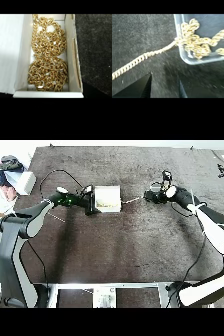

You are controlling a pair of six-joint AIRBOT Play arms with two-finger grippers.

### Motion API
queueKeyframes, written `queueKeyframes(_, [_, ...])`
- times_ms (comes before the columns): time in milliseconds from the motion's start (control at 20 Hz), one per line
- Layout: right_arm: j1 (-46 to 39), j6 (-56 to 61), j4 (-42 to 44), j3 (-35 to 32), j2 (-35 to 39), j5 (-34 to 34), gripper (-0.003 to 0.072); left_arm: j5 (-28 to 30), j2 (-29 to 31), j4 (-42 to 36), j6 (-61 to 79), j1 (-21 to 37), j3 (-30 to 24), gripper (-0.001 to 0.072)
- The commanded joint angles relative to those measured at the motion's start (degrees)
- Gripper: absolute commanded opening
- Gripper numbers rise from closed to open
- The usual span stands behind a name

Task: Fold the box and place the chain.

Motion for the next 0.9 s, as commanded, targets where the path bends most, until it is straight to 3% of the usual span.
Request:
queueKeyframes(0, [-0.2, 0.9, 4.1, 2.0, -3.8, -4.2, 0.0353, 0.0, 0.0, 0.0, 0.0, 0.0, 0.0, 0.0353])
queueKeyframes(300, [-0.2, 1.1, 6.6, 6.1, -6.9, -5.7, 0.0313, 0.0, 0.0, 0.0, 0.0, 0.0, 0.0, 0.0353])
queueKeyframes(350, [-0.2, 1.1, 7.1, 7.1, -7.5, -5.6, 0.0143, 0.0, 0.0, 0.0, 0.0, 0.0, 0.0, 0.0353])
queueKeyframes(400, [-0.2, 1.1, 8.2, 7.6, -7.8, -5.0, 0.0027, 0.0, 0.0, 0.0, 0.0, 0.0, 0.0, 0.0353])
queueKeyframes(650, [1.4, 0.2, 9.9, 7.6, -5.1, -1.2, 0.001, 0.0, 0.0, 0.0, 0.0, 0.0, 0.0, 0.0352])
queueKeyframes(850, [4.9, -6.2, 9.9, 7.6, 3.6, 4.6, 0.001, 0.0, 0.0, 0.0, 0.0, 0.0, 0.0, 0.0353])
